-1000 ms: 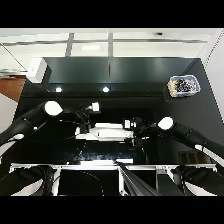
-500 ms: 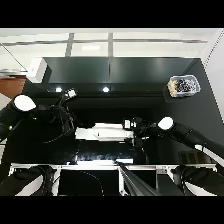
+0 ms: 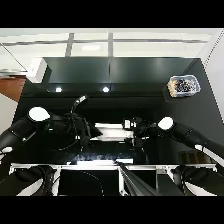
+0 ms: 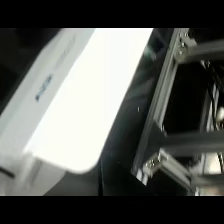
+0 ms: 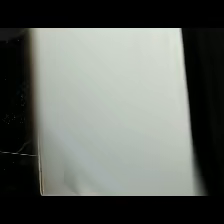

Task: Fold the box and place the chain.

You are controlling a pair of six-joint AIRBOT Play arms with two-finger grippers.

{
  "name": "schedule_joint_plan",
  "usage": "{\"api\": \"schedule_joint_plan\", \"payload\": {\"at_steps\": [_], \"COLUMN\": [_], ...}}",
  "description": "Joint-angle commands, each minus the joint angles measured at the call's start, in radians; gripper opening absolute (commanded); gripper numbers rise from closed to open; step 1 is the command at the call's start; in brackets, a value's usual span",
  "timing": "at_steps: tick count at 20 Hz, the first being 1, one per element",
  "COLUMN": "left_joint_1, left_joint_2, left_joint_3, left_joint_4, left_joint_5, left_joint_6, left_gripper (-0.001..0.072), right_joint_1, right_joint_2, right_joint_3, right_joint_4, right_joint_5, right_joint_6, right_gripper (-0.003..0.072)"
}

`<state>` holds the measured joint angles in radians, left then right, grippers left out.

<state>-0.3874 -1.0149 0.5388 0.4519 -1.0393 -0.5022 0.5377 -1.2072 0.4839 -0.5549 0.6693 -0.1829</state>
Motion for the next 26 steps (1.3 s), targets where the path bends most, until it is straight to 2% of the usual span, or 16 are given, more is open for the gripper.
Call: {"api": "schedule_joint_plan", "payload": {"at_steps": [1, 3, 4, 6, 11, 15, 19, 22, 23, 25, 26], "left_joint_1": [-0.055, -0.061, -0.072, -0.101, -0.148, -0.148, -0.118, -0.022, 0.028, 0.129, 0.180], "left_joint_2": [-0.001, -0.008, -0.023, -0.074, -0.196, -0.232, -0.212, -0.152, -0.122, -0.069, -0.043], "left_joint_3": [-0.016, -0.016, -0.016, -0.016, -0.016, -0.016, 0.007, 0.036, 0.038, 0.038, 0.037], "left_joint_4": [-0.237, -0.326, -0.333, -0.330, -0.308, -0.271, -0.230, -0.165, -0.164, -0.115, -0.059], "left_joint_5": [0.247, 0.370, 0.441, 0.511, 0.512, 0.444, 0.432, 0.370, 0.322, 0.224, 0.193], "left_joint_6": [0.111, 0.164, 0.163, 0.163, 0.175, 0.174, 0.174, 0.132, 0.127, 0.126, 0.109], "left_gripper": [0.0023, 0.0023, 0.0023, 0.0023, 0.0024, 0.0024, 0.0024, 0.0028, 0.0063, 0.0198, 0.0396], "right_joint_1": [0.000, 0.000, 0.000, 0.000, 0.000, 0.000, 0.000, 0.000, 0.000, 0.000, 0.000], "right_joint_2": [-0.001, -0.001, -0.001, -0.001, -0.001, -0.001, -0.001, -0.001, -0.001, -0.001, -0.001], "right_joint_3": [0.001, 0.001, 0.001, 0.001, 0.001, 0.001, 0.001, 0.001, 0.001, 0.001, 0.001], "right_joint_4": [0.000, 0.000, 0.000, 0.000, 0.000, 0.000, 0.000, 0.000, 0.000, 0.000, 0.000], "right_joint_5": [0.000, 0.000, 0.000, 0.000, 0.000, 0.000, 0.000, 0.000, 0.000, 0.000, 0.000], "right_joint_6": [0.000, 0.000, 0.000, 0.000, 0.000, 0.000, 0.000, 0.000, 0.000, 0.000, 0.000], "right_gripper": [0.0434, 0.0434, 0.0434, 0.0434, 0.0434, 0.0434, 0.0434, 0.0434, 0.0434, 0.0434, 0.0434]}}
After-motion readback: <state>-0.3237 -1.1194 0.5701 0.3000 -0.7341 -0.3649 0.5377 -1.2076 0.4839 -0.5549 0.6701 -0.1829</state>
